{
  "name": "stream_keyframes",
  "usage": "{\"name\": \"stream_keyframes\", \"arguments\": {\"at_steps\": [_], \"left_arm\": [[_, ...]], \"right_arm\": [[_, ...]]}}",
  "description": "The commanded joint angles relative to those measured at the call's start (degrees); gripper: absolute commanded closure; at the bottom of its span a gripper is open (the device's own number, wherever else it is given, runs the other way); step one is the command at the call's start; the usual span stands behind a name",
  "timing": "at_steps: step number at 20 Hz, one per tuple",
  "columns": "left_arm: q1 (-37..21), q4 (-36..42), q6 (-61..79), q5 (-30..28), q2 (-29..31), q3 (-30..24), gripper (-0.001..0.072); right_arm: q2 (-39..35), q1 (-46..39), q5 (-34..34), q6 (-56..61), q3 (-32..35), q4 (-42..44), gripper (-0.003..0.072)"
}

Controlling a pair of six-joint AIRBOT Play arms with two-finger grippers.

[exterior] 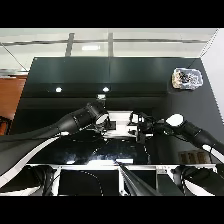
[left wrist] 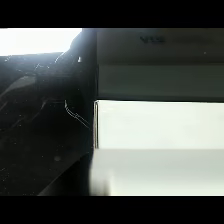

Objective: Fold the box and place the chain.

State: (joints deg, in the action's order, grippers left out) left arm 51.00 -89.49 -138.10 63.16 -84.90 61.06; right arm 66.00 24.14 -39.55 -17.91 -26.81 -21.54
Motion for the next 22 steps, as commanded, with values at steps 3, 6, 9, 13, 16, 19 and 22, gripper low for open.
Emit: {"name": "stream_keyframes", "arguments": {"at_steps": [3, 6, 9, 13, 16, 19, 22], "left_arm": [[0.0, 0.0, 0.0, 0.1, 0.0, 0.0, 0.068], [0.0, 0.0, 0.0, 0.1, 0.0, 0.0, 0.068], [0.0, 0.0, 0.1, 0.2, 0.0, 0.0, 0.068], [0.0, 0.0, 0.1, 0.2, 0.0, 0.0, 0.068], [0.0, 0.0, 0.1, 0.2, 0.0, 0.0, 0.068], [0.0, 0.0, 0.1, 0.2, 0.0, 0.0, 0.068], [0.0, 0.0, 0.0, 0.2, 0.0, 0.0, 0.068]], "right_arm": [[0.0, 0.0, 0.2, 0.1, 0.0, -0.1, 0.0624], [-1.1, -1.0, 1.1, 4.7, 0.0, -0.2, 0.0671], [-6.4, -6.2, -2.6, 22.2, -0.2, -5.6, 0.0671], [-16.6, -21.1, -13.4, 58.4, -0.3, -18.9, 0.0671], [-17.8, -35.8, -17.8, 90.0, 0.2, -27.1, 0.0671], [-14.8, -41.4, -22.9, 100.0, 2.4, -27.6, 0.0671], [-7.7, -41.1, -25.0, 99.1, 2.8, -26.1, 0.0671]]}}
